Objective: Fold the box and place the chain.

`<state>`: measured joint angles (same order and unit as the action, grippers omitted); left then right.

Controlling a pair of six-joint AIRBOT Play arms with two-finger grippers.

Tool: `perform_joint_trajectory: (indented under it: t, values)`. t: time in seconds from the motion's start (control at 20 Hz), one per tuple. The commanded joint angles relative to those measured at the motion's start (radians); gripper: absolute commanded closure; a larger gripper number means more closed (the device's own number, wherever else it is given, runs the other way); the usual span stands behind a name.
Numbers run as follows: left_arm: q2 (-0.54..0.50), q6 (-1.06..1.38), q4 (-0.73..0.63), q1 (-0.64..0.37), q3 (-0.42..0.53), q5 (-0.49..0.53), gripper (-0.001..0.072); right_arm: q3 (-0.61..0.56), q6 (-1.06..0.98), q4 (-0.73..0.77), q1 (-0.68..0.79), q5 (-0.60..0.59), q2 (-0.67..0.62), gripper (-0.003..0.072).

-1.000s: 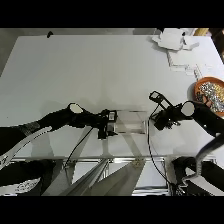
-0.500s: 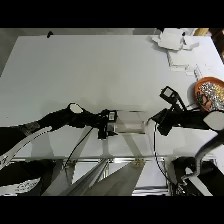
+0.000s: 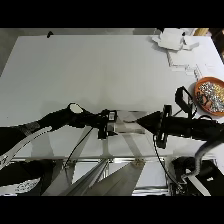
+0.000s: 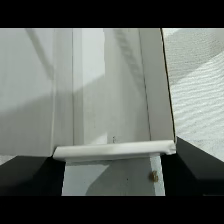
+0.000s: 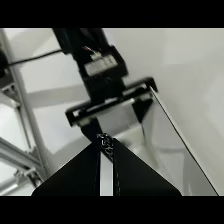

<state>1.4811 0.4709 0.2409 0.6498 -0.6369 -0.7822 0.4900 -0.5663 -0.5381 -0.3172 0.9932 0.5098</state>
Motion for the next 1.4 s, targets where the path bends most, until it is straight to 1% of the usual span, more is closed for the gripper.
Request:
perform_joint_trajectory:
  t: [0.0, 0.15, 0.25, 0.4, 0.45, 0.5, 0.55, 0.65, 0.75, 0.85, 1.0, 1.1, 1.2, 1.3, 1.35]
  values:
    - [-0.001, 0.0, 0.0, 0.0, -0.001, 0.0, 0.0438, 0.001, 0.022, 0.043, -0.13, -0.163, 0.04, 0.0665]
    - [-0.001, 0.0, 0.0, 0.0, -0.001, 0.0, 0.0438, 0.001, 0.017, 0.008, -0.207, -0.231, 0.143, 0.0665]
    - [-0.001, 0.0, 0.0, 0.0, -0.001, 0.0, 0.0438, 0.001, -0.005, -0.034, -0.213, -0.236, 0.227, 0.0665]
    - [-0.001, 0.0, 0.0, 0.0, -0.001, 0.0, 0.0438, 0.001, -0.117, -0.139, -0.213, -0.275, 0.32, 0.0658]
    - [-0.001, 0.0, 0.0, 0.0, -0.001, 0.0, 0.0438, 0.001, -0.117, -0.162, -0.213, -0.269, 0.332, 0.0576]
    - [-0.001, 0.0, 0.0, 0.0, -0.001, 0.0, 0.0438, 0.002, -0.117, -0.177, -0.213, -0.257, 0.334, 0.0441]
    - [-0.001, 0.0, 0.0, 0.0, -0.001, 0.0, 0.0438, 0.01, -0.117, -0.201, -0.213, -0.232, 0.329, 0.0329]
    - [-0.001, 0.0, 0.0, 0.0, -0.001, 0.0, 0.0438, 0.057, -0.116, -0.301, -0.213, -0.139, 0.307, 0.0323]
    - [-0.001, 0.0, 0.0, 0.0, -0.001, 0.0, 0.0438, 0.122, -0.114, -0.441, -0.196, -0.03, 0.271, 0.0332]
    - [-0.001, 0.0, 0.0, 0.0, -0.001, 0.0, 0.0438, 0.154, -0.094, -0.564, -0.148, 0.031, 0.227, 0.0332]
    - [-0.001, 0.0, 0.0, 0.0, -0.001, 0.0, 0.0438, 0.153, 0.093, -0.708, -0.038, 0.111, 0.197, 0.0332]
    - [-0.001, 0.0, 0.0, 0.0, -0.001, 0.0, 0.0438, 0.147, 0.191, -0.774, 0.053, 0.128, 0.21, 0.0332]
    - [-0.001, 0.0, 0.0, 0.0, -0.001, 0.0, 0.0438, 0.121, 0.265, -0.792, 0.129, 0.113, 0.233, 0.0334]
    - [-0.001, 0.0, 0.0, 0.0, -0.001, 0.0, 0.0438, 0.076, 0.343, -0.792, 0.172, 0.088, 0.263, 0.04]
    - [-0.001, 0.0, 0.0, 0.0, -0.001, 0.0, 0.0438, 0.054, 0.37, -0.79, 0.179, 0.073, 0.279, 0.0402]
